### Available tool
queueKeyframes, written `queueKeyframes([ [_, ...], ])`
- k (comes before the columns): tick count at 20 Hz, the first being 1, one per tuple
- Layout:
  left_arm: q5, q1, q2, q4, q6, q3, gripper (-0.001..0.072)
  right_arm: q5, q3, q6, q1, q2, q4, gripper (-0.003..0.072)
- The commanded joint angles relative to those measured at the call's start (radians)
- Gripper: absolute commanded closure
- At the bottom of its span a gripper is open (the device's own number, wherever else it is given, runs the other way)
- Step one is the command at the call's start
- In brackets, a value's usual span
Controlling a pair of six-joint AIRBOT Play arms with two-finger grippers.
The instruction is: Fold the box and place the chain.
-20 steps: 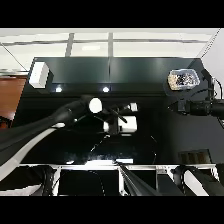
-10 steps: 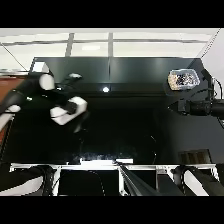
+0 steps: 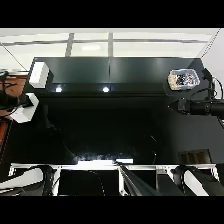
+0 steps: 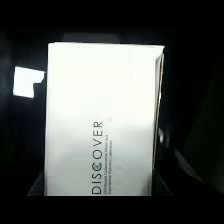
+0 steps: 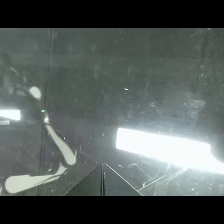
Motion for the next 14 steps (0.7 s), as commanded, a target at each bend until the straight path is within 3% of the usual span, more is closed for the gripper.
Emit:
queueKeyframes([
  [1, 0.184, 0.033, -0.042, -0.146, 0.173, 0.000, 0.0416, -0.013, 0.001, 0.000, 0.001, 0.000, 0.001, 0.0674],
  [4, 0.259, -0.021, -0.108, -0.138, 0.176, 0.027, 0.0416, -0.029, 0.001, 0.015, 0.001, 0.000, 0.000, 0.0674],
  [11, 0.264, -0.066, -0.254, -0.139, 0.171, 0.171, 0.0400, -0.026, 0.001, 0.023, 0.001, 0.000, 0.001, 0.0674],
  [12, 0.274, -0.069, -0.258, -0.139, 0.171, 0.175, 0.0169, -0.024, 0.001, 0.023, 0.001, 0.000, 0.001, 0.0674],
  [13, 0.278, -0.072, -0.257, -0.136, 0.169, 0.179, -0.0010, -0.021, 0.001, 0.023, 0.001, 0.000, 0.001, 0.0674],
  [14, 0.267, -0.073, -0.254, -0.127, 0.169, 0.192, -0.0011, -0.014, 0.001, 0.023, 0.001, 0.000, 0.003, 0.0674],
])
